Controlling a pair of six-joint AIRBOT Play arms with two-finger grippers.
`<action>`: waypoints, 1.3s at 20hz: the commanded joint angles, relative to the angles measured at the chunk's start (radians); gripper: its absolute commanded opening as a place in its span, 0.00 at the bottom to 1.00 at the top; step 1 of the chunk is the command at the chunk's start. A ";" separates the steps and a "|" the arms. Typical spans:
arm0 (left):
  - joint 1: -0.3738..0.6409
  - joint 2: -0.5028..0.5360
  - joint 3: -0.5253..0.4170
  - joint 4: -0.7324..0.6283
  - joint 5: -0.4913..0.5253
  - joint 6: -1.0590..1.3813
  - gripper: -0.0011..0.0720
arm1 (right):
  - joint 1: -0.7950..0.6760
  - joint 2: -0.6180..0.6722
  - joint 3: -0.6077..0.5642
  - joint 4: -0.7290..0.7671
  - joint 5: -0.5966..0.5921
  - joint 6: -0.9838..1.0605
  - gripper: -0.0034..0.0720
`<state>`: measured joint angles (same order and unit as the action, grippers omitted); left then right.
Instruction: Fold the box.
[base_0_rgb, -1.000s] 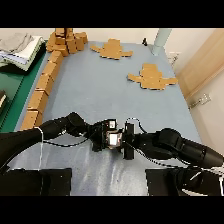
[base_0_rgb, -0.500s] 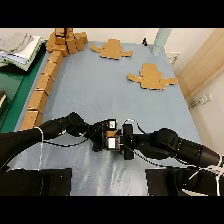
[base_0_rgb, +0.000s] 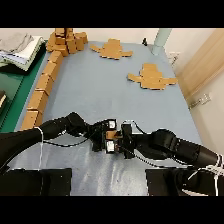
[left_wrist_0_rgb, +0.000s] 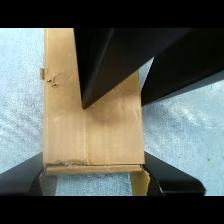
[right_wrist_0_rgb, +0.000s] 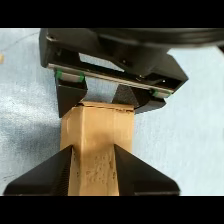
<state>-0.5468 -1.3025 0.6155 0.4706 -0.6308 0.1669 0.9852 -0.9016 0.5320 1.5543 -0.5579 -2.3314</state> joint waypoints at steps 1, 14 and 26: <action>0.000 0.000 0.000 0.000 0.000 0.000 0.83 | 0.010 0.002 0.001 -0.007 0.000 0.001 0.55; 0.000 0.000 0.000 0.000 0.000 0.000 0.83 | 0.008 0.061 0.000 -0.067 0.001 0.012 0.55; 0.000 0.000 0.000 0.000 0.000 0.000 0.83 | 0.006 0.099 0.018 -0.105 0.030 0.012 0.55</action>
<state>-0.5468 -1.3025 0.6155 0.4706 -0.6308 0.1673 0.9928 -0.8093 0.5419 1.4681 -0.5350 -2.3199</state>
